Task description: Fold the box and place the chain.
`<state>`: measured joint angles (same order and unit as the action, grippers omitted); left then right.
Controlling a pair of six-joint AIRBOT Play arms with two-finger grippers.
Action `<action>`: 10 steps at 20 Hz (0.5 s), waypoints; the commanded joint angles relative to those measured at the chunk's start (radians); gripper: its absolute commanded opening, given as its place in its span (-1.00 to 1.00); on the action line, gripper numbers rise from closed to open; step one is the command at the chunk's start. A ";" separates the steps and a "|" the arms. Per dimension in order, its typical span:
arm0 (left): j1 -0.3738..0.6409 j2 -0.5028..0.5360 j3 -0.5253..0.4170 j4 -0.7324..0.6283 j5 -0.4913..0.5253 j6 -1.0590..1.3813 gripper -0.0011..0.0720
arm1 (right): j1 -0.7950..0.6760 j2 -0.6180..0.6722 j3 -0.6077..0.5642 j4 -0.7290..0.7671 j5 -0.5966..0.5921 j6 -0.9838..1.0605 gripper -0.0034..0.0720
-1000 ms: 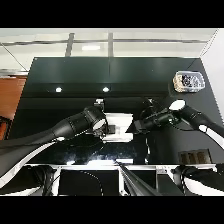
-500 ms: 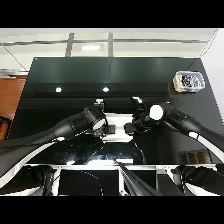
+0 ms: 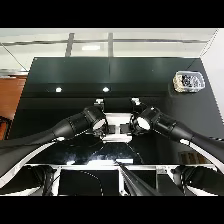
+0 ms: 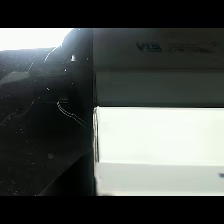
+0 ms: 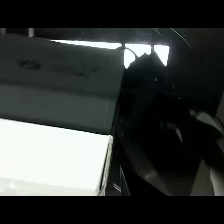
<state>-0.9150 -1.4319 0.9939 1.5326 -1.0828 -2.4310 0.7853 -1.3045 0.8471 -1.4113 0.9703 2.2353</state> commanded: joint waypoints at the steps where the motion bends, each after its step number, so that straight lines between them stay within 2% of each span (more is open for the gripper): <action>1: 0.000 0.001 0.000 0.000 0.000 0.000 -0.91 | 0.010 -0.029 0.002 0.015 0.017 0.058 -0.27; 5: 0.000 0.001 0.000 0.000 -0.002 0.000 -0.91 | 0.009 -0.034 0.002 0.015 0.016 0.059 -0.30; 6: 0.000 0.001 0.000 0.000 -0.001 0.000 -0.91 | 0.010 -0.034 0.002 0.015 0.016 0.058 -0.84; 10: 0.000 0.001 0.000 0.000 0.000 0.000 -0.91 | 0.013 -0.034 0.002 0.015 0.010 0.071 -0.88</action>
<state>-0.9150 -1.4319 0.9939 1.5318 -1.0824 -2.4332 0.7963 -1.3365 0.8501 -1.3987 0.9833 2.2944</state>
